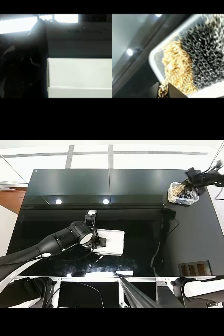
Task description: Fold the box and place the chain.
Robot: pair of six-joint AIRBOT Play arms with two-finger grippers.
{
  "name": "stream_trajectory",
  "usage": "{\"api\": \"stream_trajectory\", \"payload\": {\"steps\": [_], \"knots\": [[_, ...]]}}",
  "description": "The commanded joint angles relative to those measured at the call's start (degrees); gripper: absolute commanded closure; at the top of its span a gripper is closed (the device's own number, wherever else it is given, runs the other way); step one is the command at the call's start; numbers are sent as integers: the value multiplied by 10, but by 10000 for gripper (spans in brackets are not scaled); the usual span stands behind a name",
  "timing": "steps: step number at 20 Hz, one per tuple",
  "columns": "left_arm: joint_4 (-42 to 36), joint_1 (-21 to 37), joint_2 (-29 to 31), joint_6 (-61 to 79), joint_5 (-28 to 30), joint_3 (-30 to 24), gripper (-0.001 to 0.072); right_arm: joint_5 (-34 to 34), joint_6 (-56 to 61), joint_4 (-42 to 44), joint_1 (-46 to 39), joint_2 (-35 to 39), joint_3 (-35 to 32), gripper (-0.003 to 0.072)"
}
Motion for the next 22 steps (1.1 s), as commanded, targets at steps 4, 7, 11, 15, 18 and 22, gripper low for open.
{"api": "stream_trajectory", "payload": {"steps": [4, 7, 11, 15, 18, 22], "knots": [[-11, 0, 0, 0, 0, 0, 679, 34, -120, 6, -26, 164, 28, 646], [-17, 0, 0, 0, 0, 0, 679, 56, -146, 17, -26, 216, 86, 646], [-17, 0, 0, 0, 0, 0, 678, 102, -164, 55, -26, 229, 216, 646], [-17, 0, 0, 0, 0, 0, 679, 181, -205, 86, -26, 234, 308, 646], [-17, 0, 0, 0, 0, 0, 679, 209, -305, 201, -27, 245, 304, 647], [-17, 0, 0, 0, 11, 0, 679, 299, -358, 244, 8, 261, 254, 647]]}}
